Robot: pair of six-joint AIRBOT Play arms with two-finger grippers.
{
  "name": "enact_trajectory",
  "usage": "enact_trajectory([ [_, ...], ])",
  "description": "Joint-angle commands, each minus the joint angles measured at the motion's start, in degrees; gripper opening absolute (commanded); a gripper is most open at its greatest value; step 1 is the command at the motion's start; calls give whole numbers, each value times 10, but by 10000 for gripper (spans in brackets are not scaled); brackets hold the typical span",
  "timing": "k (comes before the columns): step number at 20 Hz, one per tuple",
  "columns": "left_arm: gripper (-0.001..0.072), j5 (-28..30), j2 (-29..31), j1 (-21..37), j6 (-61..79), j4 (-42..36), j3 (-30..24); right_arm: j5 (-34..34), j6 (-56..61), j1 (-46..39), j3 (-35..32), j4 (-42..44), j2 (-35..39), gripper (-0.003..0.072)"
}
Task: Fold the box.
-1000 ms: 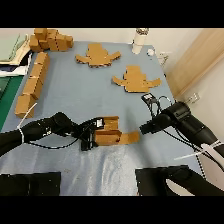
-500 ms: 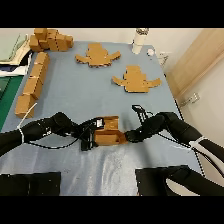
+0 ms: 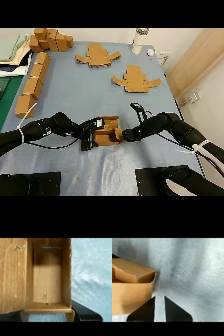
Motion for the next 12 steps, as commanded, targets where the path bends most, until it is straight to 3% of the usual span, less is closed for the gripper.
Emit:
enact_trajectory([
  [1, 520, 0, 0, 0, 0, 0, 0, -12, 12, 1, 18, 1, 17, 235],
  [8, 521, 0, 0, 0, 0, 0, 0, -13, 31, 1, 33, 3, 18, 251],
  [9, 520, 0, 0, 0, 0, 0, 0, -14, 31, 1, 33, 5, 18, 428],
  [10, 521, 0, 0, 0, 0, 0, 0, -14, 31, 1, 33, 7, 18, 509],
  [12, 520, 0, 0, 0, 0, 0, 0, -14, 37, 1, 33, 9, 18, 508],
])
